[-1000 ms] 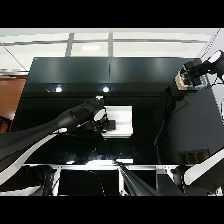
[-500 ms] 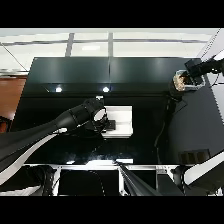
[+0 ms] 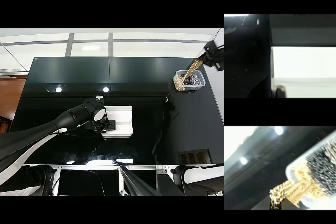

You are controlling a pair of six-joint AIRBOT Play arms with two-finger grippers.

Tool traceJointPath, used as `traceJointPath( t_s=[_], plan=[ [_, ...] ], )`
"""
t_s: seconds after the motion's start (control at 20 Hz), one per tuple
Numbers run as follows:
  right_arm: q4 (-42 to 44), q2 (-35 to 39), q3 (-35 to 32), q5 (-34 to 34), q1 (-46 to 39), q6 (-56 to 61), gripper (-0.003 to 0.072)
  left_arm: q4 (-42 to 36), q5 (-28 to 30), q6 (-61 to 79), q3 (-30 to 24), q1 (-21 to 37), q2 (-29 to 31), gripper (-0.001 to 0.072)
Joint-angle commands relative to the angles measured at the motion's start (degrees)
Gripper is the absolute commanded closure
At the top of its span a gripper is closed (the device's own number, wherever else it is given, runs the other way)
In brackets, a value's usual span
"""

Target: Fold the box and place the chain.

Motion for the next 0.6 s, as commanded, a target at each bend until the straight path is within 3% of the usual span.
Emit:
traceJointPath(
  t_s=[0.0,0.25,0.55],
  plan=[
    [5.5,7.8,0.0,-0.9,-1.3,-8.8,0.0674,0.0,0.0,0.0,0.0,0.0,0.0,0.0679],
    [10.2,18.9,0.0,-3.6,-1.4,-13.7,0.0673,0.0,0.0,0.0,0.0,0.0,0.0,0.0679],
    [20.0,28.8,-0.5,6.6,-0.6,-21.2,0.0674,0.0,0.0,0.0,0.0,0.0,0.0,0.0679]
  ],
)
